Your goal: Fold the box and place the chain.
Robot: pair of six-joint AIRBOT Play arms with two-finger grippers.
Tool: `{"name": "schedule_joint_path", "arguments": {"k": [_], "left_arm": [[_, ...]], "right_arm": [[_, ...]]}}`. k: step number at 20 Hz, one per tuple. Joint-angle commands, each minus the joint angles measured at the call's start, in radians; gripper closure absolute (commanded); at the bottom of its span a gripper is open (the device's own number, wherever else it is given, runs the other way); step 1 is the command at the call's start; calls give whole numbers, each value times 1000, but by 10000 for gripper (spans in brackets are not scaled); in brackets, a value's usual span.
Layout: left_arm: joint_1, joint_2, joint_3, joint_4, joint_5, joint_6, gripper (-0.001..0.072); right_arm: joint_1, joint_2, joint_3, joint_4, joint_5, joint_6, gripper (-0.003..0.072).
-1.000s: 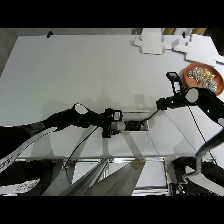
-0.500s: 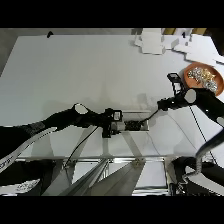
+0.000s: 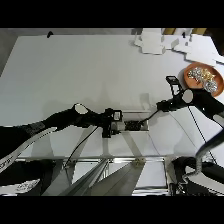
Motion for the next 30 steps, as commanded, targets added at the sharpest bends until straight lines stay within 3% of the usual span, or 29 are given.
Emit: {"name": "schedule_joint_path", "arguments": {"k": [1,22,30], "left_arm": [[0,1,0,0,0,0,438],[0,1,0,0,0,0,438],[0,1,0,0,0,0,438]], "right_arm": [[0,-4,-1,2,3,10,640],[48,476,-1,18,127,-26,664],[48,504,-1,50,145,-49,664]]}}
